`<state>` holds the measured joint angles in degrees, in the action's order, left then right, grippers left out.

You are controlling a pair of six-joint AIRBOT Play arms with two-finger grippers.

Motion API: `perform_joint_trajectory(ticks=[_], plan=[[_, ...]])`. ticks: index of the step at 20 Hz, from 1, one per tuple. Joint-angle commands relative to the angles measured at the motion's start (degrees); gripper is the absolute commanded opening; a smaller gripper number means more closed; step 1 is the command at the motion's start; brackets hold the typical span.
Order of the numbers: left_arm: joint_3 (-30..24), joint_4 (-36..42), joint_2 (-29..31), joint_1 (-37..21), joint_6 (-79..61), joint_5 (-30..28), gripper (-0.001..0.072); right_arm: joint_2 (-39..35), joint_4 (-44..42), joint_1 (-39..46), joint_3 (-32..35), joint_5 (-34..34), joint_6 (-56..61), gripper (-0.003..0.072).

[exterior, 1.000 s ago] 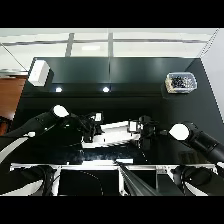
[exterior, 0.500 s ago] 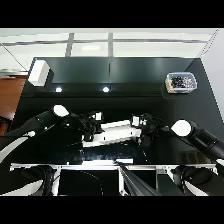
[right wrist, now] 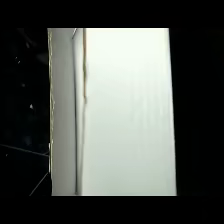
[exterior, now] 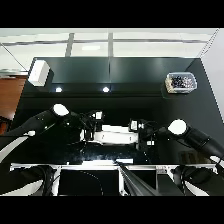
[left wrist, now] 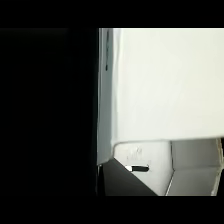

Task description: Fold the box and place the chain.

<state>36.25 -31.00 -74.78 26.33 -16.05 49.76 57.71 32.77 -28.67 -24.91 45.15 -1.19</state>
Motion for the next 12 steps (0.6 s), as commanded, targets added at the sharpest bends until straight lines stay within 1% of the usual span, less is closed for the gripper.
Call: perform_joint_trajectory(ticks=[1,4,8,12], plan=[[0.0,0.0,0.0,0.0,0.0,-0.2,0.0029,0.3,-1.0,0.0,2.2,0.6,-2.8,0.07],[0.0,0.0,0.0,0.0,0.5,-0.2,0.0029,0.5,-1.1,0.0,2.6,-1.8,-4.4,0.07],[0.0,-0.1,0.0,0.0,1.5,-0.3,0.0029,2.8,-1.2,0.0,2.6,-5.4,-5.4,0.07],[0.0,0.0,0.0,0.0,1.5,-0.7,0.0029,3.3,-1.2,0.0,2.6,-6.4,-6.7,0.07]])
